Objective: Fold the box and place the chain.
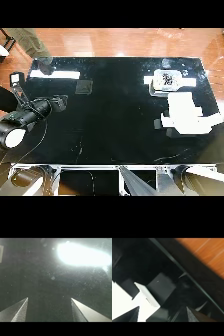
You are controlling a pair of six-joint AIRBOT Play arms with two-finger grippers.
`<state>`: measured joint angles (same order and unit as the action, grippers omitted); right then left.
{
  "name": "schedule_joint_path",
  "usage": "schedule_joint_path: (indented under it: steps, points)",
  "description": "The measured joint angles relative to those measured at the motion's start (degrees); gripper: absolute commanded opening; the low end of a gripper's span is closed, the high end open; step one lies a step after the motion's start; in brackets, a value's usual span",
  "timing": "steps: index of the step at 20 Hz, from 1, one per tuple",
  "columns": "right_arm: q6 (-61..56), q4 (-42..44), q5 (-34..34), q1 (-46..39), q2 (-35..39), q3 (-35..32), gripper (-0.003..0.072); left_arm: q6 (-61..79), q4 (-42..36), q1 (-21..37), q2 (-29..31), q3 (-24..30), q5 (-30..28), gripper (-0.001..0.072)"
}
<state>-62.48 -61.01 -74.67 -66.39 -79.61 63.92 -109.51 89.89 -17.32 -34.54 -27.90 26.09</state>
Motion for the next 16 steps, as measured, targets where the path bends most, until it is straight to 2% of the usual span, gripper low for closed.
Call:
schedule_joint_path:
  steps: [3, 8, 11, 16]
  points:
    - [4.1, 5.0, -8.2, -0.1, -9.5, 6.6, 0.0700, 0.0, 0.0, 0.0, -0.5, 0.0, 0.0, 0.0635]
    - [6.9, 8.3, -16.4, 4.5, -20.6, 13.6, 0.0700, 0.0, -0.2, 0.0, -0.7, 0.0, 0.0, 0.0635]
    - [6.7, 5.7, -18.9, 7.0, -24.0, 14.8, 0.0700, 0.0, -0.2, 0.0, -0.7, 0.0, 0.0, 0.0634]
    - [6.1, 4.2, -20.3, 8.7, -25.6, 15.4, 0.0699, 0.0, -0.2, 0.0, -0.7, 0.0, 0.0, 0.0635]
